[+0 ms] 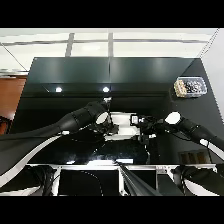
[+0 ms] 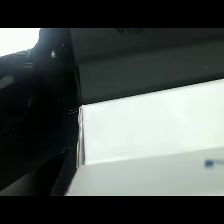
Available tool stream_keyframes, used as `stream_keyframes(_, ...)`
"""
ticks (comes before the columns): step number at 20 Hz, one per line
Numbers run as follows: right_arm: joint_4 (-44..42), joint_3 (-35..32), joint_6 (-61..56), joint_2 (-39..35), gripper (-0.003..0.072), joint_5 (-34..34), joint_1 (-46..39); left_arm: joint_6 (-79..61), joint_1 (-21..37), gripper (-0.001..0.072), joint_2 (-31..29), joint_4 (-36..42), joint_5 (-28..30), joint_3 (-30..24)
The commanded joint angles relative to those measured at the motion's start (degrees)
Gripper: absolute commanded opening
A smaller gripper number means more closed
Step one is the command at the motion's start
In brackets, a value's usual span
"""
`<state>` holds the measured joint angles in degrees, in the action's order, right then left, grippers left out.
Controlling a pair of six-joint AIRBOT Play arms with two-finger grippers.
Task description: Fold the box and place the chain.
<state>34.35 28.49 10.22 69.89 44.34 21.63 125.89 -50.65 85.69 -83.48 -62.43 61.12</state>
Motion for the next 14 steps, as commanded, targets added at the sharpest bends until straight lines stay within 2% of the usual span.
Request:
stream_keyframes(1, 0.0, 0.0, 0.0, 0.0, 0.0435, 0.0, 0.0, 2.6, -0.4, 0.0400, 0.8, -1.2, -1.0, 1.0)
stream_keyframes(2, 0.0, 0.0, 0.0, 0.0, 0.0435, 0.0, 0.0, 3.6, -0.4, 0.0400, 0.8, -1.2, -1.0, 1.0)
stream_keyframes(3, 0.0, 0.0, 0.0, 0.0, 0.0435, 0.0, 0.0, 3.9, -0.4, 0.0350, 0.8, -1.1, -1.0, 1.0)
stream_keyframes(4, 0.0, 0.0, 0.0, 0.0, 0.0435, 0.0, 0.0, 4.5, -0.4, 0.0246, 0.8, -1.1, -1.0, 1.0)
stream_keyframes(5, 0.0, 0.0, 0.0, 0.0, 0.0435, 0.0, 0.0, 4.7, -0.5, 0.0216, 0.8, -1.1, -0.9, 1.0)
stream_keyframes(7, 0.0, 0.0, 0.0, 0.0, 0.0435, 0.0, 0.0, 4.9, -0.5, 0.0085, 0.8, -1.2, -0.9, 1.0)
stream_keyframes(8, 0.0, 0.0, 0.0, 0.0, 0.0435, 0.0, 0.0, 5.1, -0.5, 0.0078, 0.8, -1.1, -0.9, 1.0)
stream_keyframes(9, 0.0, 0.0, 0.0, 0.0, 0.0435, 0.0, 0.0, 5.4, -0.5, 0.0036, 0.8, -1.1, -0.9, 1.0)
stream_keyframes(12, 0.0, 0.0, 0.0, 0.0, 0.0435, 0.0, 0.0, 6.1, -0.4, 0.0040, 0.8, -1.2, -0.9, 1.2)
stream_keyframes(13, 0.0, 0.0, 0.0, 0.0, 0.0435, 0.0, 0.0, 6.2, -0.4, 0.0134, 0.8, -1.2, -0.9, 1.4)
stream_keyframes(14, 0.0, 0.0, 0.0, 0.0, 0.0435, 0.0, 0.0, 6.2, -0.4, 0.0310, 0.8, -1.6, -0.9, 1.7)
